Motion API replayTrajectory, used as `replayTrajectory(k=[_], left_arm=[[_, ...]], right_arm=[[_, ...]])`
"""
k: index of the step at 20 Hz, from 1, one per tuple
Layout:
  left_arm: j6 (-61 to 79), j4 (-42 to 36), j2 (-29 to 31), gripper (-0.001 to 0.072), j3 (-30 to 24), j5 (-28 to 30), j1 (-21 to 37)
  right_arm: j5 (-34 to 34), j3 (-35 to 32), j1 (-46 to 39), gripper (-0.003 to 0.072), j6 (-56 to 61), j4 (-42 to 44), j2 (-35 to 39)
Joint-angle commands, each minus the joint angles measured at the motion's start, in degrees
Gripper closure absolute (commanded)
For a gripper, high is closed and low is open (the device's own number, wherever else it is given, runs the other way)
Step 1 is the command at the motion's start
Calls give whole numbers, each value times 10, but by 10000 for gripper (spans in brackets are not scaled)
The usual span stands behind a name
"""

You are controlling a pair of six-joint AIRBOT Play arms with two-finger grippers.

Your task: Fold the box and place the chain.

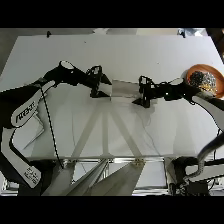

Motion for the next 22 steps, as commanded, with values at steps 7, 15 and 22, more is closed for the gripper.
replayTrajectory(k=[7, 15, 22], left_arm=[[8, 5, -7, 17, 0, -22, -1], [12, 10, -8, 14, 0, -26, 2], [3, 1, -15, 15, 0, 9, -22]], right_arm=[[-1, 0, 0, 251, 2, 1, 0], [-1, 0, 0, 251, 2, 1, 0], [-1, 0, 0, 251, 2, 1, 0]])
